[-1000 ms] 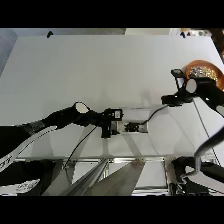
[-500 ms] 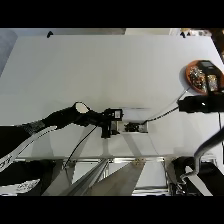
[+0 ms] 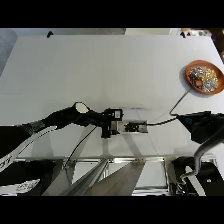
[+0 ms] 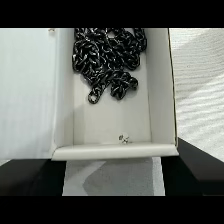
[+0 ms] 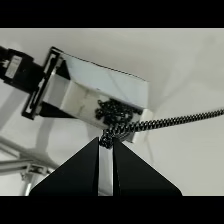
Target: Fold the box and place the chain.
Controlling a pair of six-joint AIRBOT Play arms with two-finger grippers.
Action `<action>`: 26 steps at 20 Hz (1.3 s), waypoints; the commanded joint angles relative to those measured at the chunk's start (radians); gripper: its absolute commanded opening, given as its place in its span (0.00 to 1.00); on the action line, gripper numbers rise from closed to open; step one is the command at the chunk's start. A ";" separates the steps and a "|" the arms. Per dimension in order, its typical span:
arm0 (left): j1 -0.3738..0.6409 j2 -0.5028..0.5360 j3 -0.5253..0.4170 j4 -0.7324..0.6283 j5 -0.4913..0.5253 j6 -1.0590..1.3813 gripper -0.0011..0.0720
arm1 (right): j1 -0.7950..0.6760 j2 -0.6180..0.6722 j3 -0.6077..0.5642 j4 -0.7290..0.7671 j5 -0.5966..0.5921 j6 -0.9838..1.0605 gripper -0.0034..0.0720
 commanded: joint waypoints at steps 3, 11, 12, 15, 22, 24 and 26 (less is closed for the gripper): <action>0.001 0.000 0.000 0.000 0.000 0.000 0.39 | 0.000 0.018 -0.001 0.171 -0.047 -0.012 0.07; 0.001 0.000 0.000 0.000 0.000 0.000 0.39 | 0.040 -0.026 -0.102 0.259 -0.188 -0.089 0.07; 0.001 0.000 0.000 0.000 0.000 0.000 0.39 | 0.071 -0.049 -0.134 0.258 -0.199 -0.114 0.07; 0.001 0.000 0.000 0.000 0.000 0.000 0.39 | 0.184 -0.157 -0.193 0.176 -0.226 -0.146 0.07; 0.001 0.000 0.000 0.000 0.000 0.000 0.39 | 0.367 -0.445 -0.194 -0.029 -0.319 -0.135 0.07; 0.001 0.000 0.000 0.000 0.000 0.000 0.39 | 0.370 -0.511 -0.194 -0.034 -0.337 -0.135 0.07; 0.001 0.000 0.000 0.000 0.000 0.000 0.39 | 0.370 -0.571 -0.194 -0.041 -0.333 -0.135 0.07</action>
